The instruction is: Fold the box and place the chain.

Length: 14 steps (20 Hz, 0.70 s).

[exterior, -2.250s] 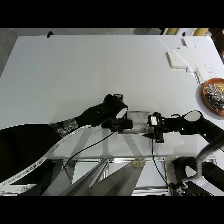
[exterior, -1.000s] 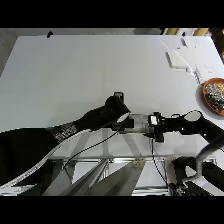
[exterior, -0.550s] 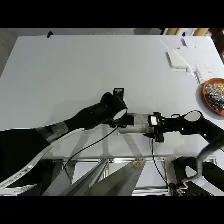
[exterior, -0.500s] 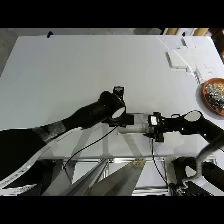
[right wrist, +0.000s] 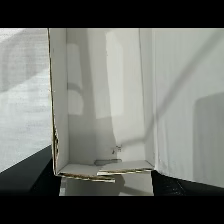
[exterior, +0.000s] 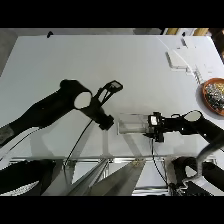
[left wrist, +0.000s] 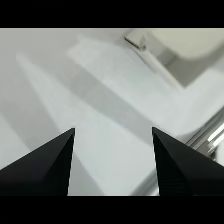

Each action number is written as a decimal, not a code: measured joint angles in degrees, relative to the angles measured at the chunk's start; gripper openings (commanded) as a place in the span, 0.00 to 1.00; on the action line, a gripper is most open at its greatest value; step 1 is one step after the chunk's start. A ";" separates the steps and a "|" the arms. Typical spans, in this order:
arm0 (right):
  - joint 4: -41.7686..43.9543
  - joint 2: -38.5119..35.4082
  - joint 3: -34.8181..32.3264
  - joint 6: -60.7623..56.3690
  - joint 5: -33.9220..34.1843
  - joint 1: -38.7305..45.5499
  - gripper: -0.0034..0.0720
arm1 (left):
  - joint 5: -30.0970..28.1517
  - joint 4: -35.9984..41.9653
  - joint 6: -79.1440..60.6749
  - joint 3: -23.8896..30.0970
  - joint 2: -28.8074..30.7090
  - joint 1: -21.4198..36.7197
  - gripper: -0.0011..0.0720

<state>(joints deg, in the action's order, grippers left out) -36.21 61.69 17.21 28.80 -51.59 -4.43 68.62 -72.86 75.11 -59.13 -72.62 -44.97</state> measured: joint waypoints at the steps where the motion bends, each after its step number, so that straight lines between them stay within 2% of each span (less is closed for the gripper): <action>1: 0.00 0.00 0.00 0.00 0.00 0.00 0.59 | -2.34 3.13 -11.15 3.30 0.96 1.55 0.74; 5: 0.00 0.00 0.00 0.00 -0.02 0.00 0.59 | -13.31 19.15 -51.43 14.32 1.38 6.12 0.74; 8: 0.00 0.00 0.00 0.00 -0.02 0.00 0.59 | -18.71 29.05 -69.64 18.36 -1.09 7.39 0.74; 11: 0.00 0.00 0.00 0.00 -0.02 0.00 0.59 | -22.60 35.78 -80.28 19.87 -4.00 7.43 0.75; 12: 0.00 0.00 0.00 0.00 -0.02 0.00 0.59 | -24.04 37.59 -82.66 20.11 -4.96 7.30 0.89; 13: 0.00 0.00 0.00 0.00 -0.02 0.00 0.59 | -25.29 39.76 -84.61 20.31 -5.92 7.06 0.96; 14: 0.00 0.00 0.00 0.00 -0.02 0.00 0.59 | -26.32 41.70 -85.90 20.44 -6.73 6.80 0.97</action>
